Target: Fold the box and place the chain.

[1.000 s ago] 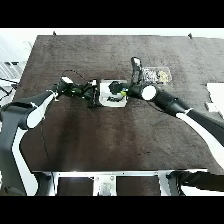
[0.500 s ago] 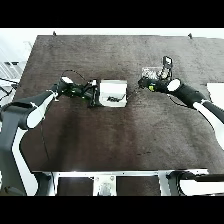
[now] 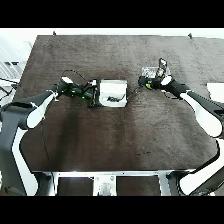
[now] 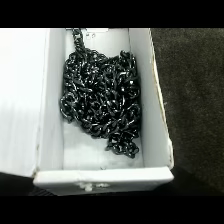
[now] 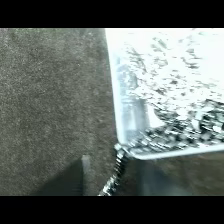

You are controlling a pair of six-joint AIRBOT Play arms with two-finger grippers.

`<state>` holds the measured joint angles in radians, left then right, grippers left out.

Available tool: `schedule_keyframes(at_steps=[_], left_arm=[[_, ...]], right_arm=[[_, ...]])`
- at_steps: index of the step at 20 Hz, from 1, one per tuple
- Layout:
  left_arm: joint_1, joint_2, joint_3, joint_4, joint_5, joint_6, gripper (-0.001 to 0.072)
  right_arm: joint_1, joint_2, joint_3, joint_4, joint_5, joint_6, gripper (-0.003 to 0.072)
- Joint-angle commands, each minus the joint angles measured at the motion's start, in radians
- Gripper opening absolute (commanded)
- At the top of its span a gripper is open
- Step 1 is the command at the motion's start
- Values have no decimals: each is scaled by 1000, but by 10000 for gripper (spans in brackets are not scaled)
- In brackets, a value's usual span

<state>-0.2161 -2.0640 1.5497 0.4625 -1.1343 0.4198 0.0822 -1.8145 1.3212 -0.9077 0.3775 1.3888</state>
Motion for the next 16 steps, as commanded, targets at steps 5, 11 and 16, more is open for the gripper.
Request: schedule_keyframes(at_steps=[5,11,16], left_arm=[[0,0,0,0,0,0,276],[0,0,0,0,0,0,277],[0,0,0,0,0,0,277]], right_arm=[[16,115,31,40,127,-54,15],[54,466,-23,-63,253,-85,14],[123,612,-48,-74,306,-85,15]])
